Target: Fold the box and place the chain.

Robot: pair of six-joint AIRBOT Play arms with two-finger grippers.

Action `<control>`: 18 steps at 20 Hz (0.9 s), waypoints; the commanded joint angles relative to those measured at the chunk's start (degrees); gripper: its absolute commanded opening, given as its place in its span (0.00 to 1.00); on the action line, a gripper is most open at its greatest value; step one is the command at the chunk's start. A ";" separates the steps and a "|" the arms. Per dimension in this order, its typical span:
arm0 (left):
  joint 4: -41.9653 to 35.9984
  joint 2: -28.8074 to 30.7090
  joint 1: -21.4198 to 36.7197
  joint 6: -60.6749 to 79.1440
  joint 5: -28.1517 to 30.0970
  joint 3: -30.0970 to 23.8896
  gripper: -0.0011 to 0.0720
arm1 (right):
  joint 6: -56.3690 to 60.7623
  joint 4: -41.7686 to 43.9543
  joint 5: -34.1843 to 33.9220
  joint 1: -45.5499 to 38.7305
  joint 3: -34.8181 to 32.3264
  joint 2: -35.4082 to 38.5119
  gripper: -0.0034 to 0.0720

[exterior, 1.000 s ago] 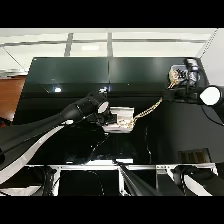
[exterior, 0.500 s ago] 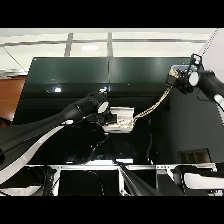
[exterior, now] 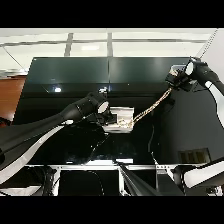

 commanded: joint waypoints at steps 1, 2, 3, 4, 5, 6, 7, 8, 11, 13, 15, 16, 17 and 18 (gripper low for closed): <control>0.02 0.02 0.02 0.02 0.02 0.04 0.05 | -12.59 0.09 4.57 0.70 0.66 5.09 0.08; 0.02 0.02 0.02 0.02 0.02 0.04 0.05 | -16.09 0.09 6.27 1.46 0.63 8.50 0.08; 0.02 0.02 0.02 0.02 0.02 0.04 0.05 | -19.10 0.15 7.96 2.38 0.63 12.39 0.08; 0.04 0.02 0.02 0.02 0.02 0.04 0.05 | -21.14 0.17 9.49 3.37 0.63 16.35 0.08; 0.04 0.02 0.02 0.02 0.02 0.04 0.05 | -22.88 0.46 10.88 4.61 0.63 20.85 0.08; 0.04 0.02 0.02 0.02 0.02 0.04 0.05 | -23.85 0.85 12.04 5.88 0.63 25.14 0.08; 0.04 0.02 0.02 0.02 0.04 0.04 0.05 | -24.26 1.57 13.00 7.13 0.63 29.42 0.08; 0.04 0.02 0.02 0.02 0.07 0.04 0.05 | -24.24 1.81 13.81 8.55 0.63 33.88 0.08; 0.04 0.02 0.02 0.02 0.02 0.04 0.05 | -24.17 4.20 16.39 12.76 0.63 44.41 0.08; 0.04 0.02 0.02 0.02 0.02 0.04 0.05 | -24.22 7.98 17.51 15.67 0.63 48.98 0.08; 0.04 0.02 0.02 0.02 0.02 0.04 0.05 | -24.24 11.58 17.46 18.45 0.66 51.10 0.08; 0.02 0.02 0.02 0.02 0.02 0.04 0.05 | -24.24 13.16 17.40 19.61 0.66 51.45 0.08; 0.02 0.02 0.02 0.02 0.00 0.04 0.05 | -24.30 15.06 17.29 20.76 0.66 51.49 0.08; 0.02 0.02 0.02 0.02 0.02 0.04 0.05 | -24.63 16.83 17.05 21.86 0.66 51.45 0.08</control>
